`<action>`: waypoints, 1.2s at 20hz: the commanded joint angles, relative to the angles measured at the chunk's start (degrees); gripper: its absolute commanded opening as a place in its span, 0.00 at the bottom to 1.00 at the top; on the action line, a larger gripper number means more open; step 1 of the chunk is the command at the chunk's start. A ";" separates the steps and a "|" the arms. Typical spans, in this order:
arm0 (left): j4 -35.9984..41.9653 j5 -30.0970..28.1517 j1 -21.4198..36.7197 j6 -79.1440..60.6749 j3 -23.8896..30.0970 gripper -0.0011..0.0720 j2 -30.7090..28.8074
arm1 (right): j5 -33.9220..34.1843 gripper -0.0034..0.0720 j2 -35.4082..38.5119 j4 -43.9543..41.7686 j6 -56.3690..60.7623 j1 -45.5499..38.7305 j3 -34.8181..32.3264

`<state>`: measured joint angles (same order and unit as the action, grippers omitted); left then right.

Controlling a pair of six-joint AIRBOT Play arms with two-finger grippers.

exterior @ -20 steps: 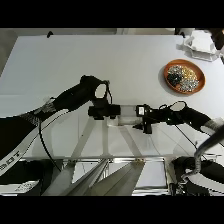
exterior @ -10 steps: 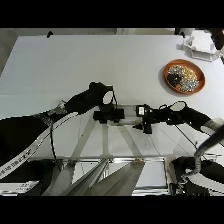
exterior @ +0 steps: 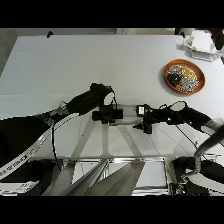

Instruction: Fold the box and place the chain.

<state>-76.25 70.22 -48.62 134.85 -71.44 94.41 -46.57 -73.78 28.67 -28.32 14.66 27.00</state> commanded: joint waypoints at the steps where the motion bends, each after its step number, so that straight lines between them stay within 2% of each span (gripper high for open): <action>1: 0.31 -1.46 -0.07 2.19 -0.04 0.12 0.11 | 0.07 0.53 -0.02 -0.02 -0.07 0.04 -0.02; 3: 0.31 -1.40 -0.07 3.06 -0.04 0.14 0.11 | 0.07 0.53 -0.02 -0.02 -0.07 0.04 -0.02; 4: 0.37 -1.46 -0.07 3.26 -0.04 0.20 0.11 | 0.04 0.53 -0.02 -0.02 -0.07 0.04 -0.02; 5: 0.37 -1.44 -0.07 3.23 -0.04 0.35 0.11 | 0.07 0.53 -0.02 -0.02 -0.07 0.04 -0.02; 6: 0.35 -1.44 -0.11 3.21 -0.04 0.45 0.11 | 0.04 0.53 -0.02 -0.02 -0.09 0.04 -0.02; 8: 0.35 -1.44 -0.17 3.21 -0.04 0.57 0.11 | 0.04 0.53 -0.02 -0.02 -0.07 0.04 -0.02; 10: 0.31 -1.44 -0.28 3.23 -0.04 0.56 0.11 | 0.07 0.53 -0.02 -0.02 -0.07 0.04 -0.02; 11: 0.31 -1.42 -0.31 3.23 -0.04 0.39 0.11 | 0.04 0.53 -0.02 -0.02 -0.07 0.04 -0.02; 12: 0.31 -1.42 -0.31 3.23 -0.04 0.13 0.11 | 0.07 0.53 -0.02 -0.02 -0.07 0.04 -0.02; 13: 0.31 -1.42 -0.31 3.28 -0.04 0.03 0.11 | 0.04 0.53 -0.02 -0.02 -0.09 0.04 -0.02; 19: -1.38 -1.38 -1.42 8.02 -0.04 0.04 0.07 | 0.07 0.53 -0.02 -0.02 -0.07 0.04 -0.02; 20: -1.33 -1.14 -1.42 8.02 -0.07 0.07 0.00 | 0.07 0.53 -0.02 -0.02 -0.07 0.04 -0.02; 22: -1.42 0.79 -1.42 8.13 -0.07 0.31 -0.24 | 0.07 0.53 -0.02 -0.02 -0.07 0.04 -0.02; 23: -1.66 1.29 -1.33 8.11 -0.07 0.38 -0.57 | 0.04 0.53 -0.02 -0.02 -0.07 0.04 -0.02; 24: -2.14 1.38 -1.29 8.11 -0.07 0.40 -1.01 | 0.07 0.53 -0.02 -0.02 -0.07 0.04 -0.02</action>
